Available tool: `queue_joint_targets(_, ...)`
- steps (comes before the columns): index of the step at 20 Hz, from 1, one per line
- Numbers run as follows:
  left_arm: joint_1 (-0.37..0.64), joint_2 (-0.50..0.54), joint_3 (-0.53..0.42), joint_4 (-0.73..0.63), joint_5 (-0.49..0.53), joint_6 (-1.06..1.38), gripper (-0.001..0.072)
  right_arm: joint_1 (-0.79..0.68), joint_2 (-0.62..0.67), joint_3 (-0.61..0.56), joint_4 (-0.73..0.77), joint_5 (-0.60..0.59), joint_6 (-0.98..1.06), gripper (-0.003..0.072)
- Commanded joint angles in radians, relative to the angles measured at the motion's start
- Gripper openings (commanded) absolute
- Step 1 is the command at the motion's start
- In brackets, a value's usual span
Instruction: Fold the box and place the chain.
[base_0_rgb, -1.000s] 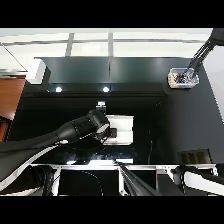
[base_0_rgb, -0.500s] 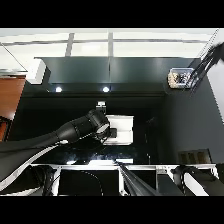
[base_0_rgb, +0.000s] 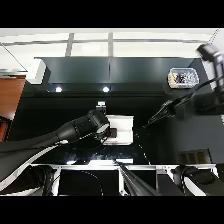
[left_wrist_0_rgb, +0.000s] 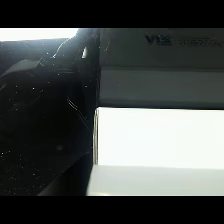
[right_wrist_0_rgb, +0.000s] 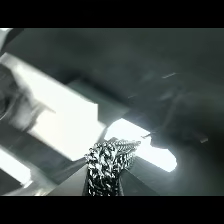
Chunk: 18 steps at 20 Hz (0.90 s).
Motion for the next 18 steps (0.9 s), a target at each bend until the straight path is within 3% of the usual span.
queue_joint_targets(1, 0.0, -0.001, 0.0, 0.0, 0.002, 0.0, 0.0026, 0.112, 0.006, -0.095, 0.113, -0.04, -0.002, 0.0007)
queue_joint_targets(8, 0.0, -0.001, 0.0, 0.0, 0.002, 0.0, 0.0026, 0.249, 0.002, -0.116, 0.227, -0.253, -0.005, 0.0007)
queue_joint_targets(14, 0.0, -0.002, 0.0, 0.0, 0.002, 0.0, 0.0026, 0.249, -0.039, -0.132, 0.226, -0.243, -0.005, 0.0007)
queue_joint_targets(18, 0.0, -0.002, 0.0, 0.0, 0.002, 0.0, 0.0026, 0.25, -0.095, -0.207, 0.227, -0.278, -0.005, 0.0007)
